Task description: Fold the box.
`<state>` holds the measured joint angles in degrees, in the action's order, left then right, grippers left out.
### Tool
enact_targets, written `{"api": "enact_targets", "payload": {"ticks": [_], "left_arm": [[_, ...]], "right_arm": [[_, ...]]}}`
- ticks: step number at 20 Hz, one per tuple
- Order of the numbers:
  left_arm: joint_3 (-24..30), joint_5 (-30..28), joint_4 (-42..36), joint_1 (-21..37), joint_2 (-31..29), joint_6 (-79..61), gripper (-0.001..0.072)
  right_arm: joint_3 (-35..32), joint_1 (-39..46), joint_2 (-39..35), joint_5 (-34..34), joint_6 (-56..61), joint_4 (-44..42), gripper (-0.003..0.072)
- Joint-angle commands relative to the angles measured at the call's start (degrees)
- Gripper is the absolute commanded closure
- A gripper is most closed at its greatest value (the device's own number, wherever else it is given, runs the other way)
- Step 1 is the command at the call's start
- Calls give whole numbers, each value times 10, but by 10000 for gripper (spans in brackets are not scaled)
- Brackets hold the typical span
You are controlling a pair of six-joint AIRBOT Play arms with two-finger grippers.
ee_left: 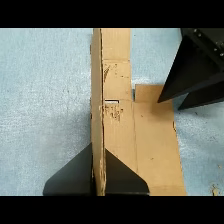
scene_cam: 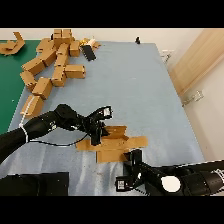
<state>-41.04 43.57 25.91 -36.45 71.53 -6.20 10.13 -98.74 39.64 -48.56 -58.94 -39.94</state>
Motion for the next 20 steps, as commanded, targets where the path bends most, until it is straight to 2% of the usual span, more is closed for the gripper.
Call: {"api": "enact_targets", "payload": {"ticks": [1,7,10,20], "left_arm": [[0,0,0,0,0,0,697],[0,0,0,0,0,0,697],[0,0,0,0,0,0,697],[0,0,0,0,0,0,697]], "right_arm": [[-1,-2,3,-4,5,34,171],[-1,-2,3,-6,59,83,172],[0,-2,3,-30,95,118,172],[0,-3,3,20,94,7,171]]}}
